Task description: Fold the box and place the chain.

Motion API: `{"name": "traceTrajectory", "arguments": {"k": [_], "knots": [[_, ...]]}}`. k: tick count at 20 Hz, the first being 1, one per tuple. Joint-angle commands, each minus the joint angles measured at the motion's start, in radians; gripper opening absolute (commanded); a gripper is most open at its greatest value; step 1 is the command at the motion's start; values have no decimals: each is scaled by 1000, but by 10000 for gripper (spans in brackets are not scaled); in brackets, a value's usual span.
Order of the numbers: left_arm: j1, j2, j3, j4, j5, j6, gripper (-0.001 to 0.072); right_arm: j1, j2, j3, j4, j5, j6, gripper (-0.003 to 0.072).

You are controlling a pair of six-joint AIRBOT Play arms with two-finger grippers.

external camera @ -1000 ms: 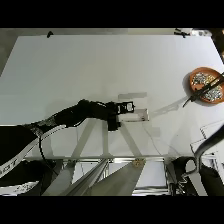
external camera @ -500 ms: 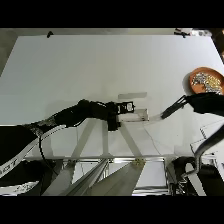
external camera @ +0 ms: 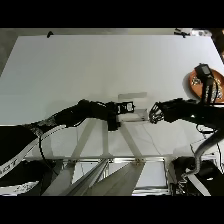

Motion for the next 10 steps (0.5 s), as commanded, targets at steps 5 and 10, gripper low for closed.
{"name": "traceTrajectory", "arguments": {"k": [5,10], "knots": [[0,1,0,0,0,0,345,257,-187,-18,-35,-167,52,15],[0,1,0,0,0,0,345,293,-328,-18,-44,-237,51,15]]}}
